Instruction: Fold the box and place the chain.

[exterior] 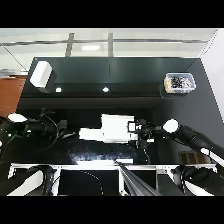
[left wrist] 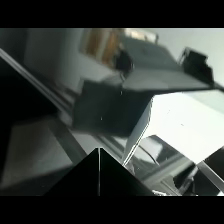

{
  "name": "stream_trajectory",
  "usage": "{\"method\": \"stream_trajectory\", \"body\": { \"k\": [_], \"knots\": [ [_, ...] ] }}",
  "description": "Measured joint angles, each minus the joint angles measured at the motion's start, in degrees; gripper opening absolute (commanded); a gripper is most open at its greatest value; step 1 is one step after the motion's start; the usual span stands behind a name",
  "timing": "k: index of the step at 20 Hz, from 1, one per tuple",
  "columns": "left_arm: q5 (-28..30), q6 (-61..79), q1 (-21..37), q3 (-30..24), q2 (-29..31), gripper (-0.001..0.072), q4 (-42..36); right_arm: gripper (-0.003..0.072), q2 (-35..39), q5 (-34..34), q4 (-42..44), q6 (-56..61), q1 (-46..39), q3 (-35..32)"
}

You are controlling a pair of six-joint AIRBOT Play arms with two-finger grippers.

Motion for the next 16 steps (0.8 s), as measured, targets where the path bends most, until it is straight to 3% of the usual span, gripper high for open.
{"method": "stream_trajectory", "body": {
  "k": [8,13,15,16],
  "knots": [
    [4.66,-0.07,-12.72,-1.25,-3.52,0.0023,-7.5,0.0202,0.0,0.0,0.02,0.02,0.0,0.0],
    [6.78,6.29,-17.4,-1.27,-3.91,0.0041,-12.33,0.0202,0.0,0.0,0.02,0.02,0.0,0.0],
    [6.54,10.14,-18.05,-1.07,-3.93,0.0201,-14.69,0.0202,0.0,0.0,0.02,0.02,0.0,0.0],
    [6.1,12.02,-18.23,-0.74,-3.96,0.034,-15.61,0.0202,0.0,0.0,0.02,0.02,0.0,0.0]
  ]
}}
